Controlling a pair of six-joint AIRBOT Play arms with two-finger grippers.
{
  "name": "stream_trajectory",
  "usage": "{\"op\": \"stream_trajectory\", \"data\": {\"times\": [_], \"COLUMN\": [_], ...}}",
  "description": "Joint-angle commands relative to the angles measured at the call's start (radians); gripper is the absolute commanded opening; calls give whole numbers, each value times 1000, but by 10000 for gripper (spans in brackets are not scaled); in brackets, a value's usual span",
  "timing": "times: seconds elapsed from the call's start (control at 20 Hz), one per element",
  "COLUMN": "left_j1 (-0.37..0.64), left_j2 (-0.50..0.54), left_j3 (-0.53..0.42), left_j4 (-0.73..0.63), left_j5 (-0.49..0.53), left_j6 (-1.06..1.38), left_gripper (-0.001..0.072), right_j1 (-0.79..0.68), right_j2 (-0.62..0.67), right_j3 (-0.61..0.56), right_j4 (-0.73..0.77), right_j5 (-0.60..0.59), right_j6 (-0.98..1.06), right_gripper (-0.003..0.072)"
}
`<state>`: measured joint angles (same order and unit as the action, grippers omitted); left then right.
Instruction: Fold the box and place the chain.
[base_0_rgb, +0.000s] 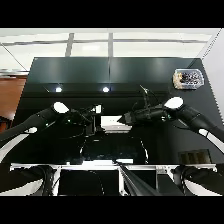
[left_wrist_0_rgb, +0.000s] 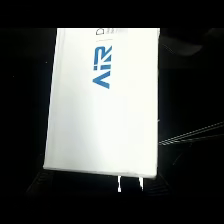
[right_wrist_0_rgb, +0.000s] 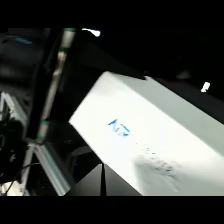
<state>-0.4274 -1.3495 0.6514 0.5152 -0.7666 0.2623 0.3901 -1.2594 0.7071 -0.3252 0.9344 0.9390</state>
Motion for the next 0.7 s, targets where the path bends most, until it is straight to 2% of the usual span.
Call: {"op": "stream_trajectory", "data": {"times": [0.0, 0.15, 0.65], "left_j1": [0, 0, 0], "left_j2": [0, 0, 0], "left_j3": [0, 0, 0], "left_j4": [0, 0, -4], "left_j5": [0, 0, 0], "left_j6": [0, 0, 0], "left_gripper": [397, 398, 398], "right_j1": [19, 19, 19], "right_j2": [-25, -28, -27], "right_j3": [-12, -19, -15], "right_j4": [-106, -165, -166], "right_j5": [-84, -111, -103], "right_j6": [135, 168, 167], "right_gripper": [16, 16, 17]}}
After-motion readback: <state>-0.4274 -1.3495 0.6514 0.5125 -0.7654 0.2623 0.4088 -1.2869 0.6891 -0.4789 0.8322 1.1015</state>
